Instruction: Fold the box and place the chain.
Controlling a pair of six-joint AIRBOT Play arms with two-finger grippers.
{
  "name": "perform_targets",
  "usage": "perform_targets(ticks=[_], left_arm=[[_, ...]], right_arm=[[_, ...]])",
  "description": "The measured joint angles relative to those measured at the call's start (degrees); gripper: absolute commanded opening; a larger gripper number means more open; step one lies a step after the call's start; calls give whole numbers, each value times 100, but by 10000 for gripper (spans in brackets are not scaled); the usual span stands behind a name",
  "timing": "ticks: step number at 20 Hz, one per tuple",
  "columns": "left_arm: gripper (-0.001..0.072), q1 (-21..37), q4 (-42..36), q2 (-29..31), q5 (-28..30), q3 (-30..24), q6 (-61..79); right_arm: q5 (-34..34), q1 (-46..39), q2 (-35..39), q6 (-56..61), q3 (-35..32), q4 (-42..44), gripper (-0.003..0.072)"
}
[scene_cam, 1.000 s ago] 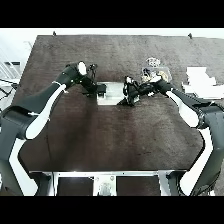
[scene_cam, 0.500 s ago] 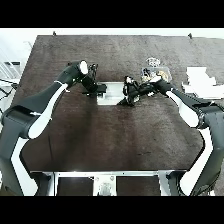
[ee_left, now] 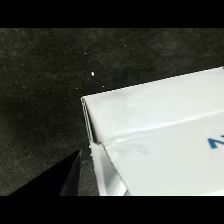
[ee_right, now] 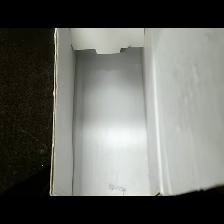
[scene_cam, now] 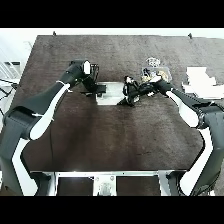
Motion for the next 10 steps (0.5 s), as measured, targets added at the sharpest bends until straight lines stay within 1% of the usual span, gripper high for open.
perform_targets(ticks=[2,4,5,7,10], left_arm=[[349,-55,136,-57,-94,127,-81],[349,-107,321,-188,-258,382,-199],[303,-133,376,-271,-382,538,-278],[290,-184,472,-409,-579,782,-387],[289,-238,595,-533,-758,953,-516]], right_arm=[[0,0,0,0,0,0,485],[0,0,0,0,0,-2,485],[0,0,0,0,0,-2,485],[0,0,0,0,0,-2,485],[0,0,0,0,0,-2,485]])
